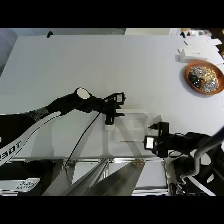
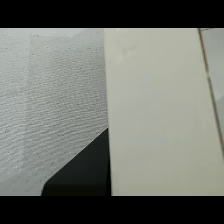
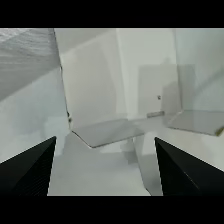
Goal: Fold the box and place the chain.
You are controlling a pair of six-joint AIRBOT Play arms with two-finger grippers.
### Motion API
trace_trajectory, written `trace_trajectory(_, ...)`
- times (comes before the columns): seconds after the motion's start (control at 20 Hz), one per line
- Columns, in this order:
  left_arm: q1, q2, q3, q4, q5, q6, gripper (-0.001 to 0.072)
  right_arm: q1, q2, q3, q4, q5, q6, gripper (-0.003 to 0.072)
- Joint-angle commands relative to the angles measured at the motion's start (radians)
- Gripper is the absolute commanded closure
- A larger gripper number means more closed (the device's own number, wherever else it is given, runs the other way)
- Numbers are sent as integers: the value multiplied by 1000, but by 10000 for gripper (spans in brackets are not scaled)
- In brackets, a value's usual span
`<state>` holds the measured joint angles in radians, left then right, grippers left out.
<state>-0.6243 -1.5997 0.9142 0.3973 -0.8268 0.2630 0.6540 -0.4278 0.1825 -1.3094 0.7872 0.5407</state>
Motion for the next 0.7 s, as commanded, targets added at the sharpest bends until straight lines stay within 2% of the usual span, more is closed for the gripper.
trace_trajectory(0.0,-1,-1,-1,0,0,0,699,117,-5,-66,-18,-141,13,-1)
trace_trajectory(0.3,-1,-1,-1,0,0,0,699,108,-152,-71,-24,-254,8,1)
trace_trajectory(0.45,-1,-1,-1,0,0,0,699,98,-160,-52,-28,-315,8,1)
trace_trajectory(0.65,-1,-1,-1,0,0,0,699,-41,-160,-22,-31,-318,-19,2)
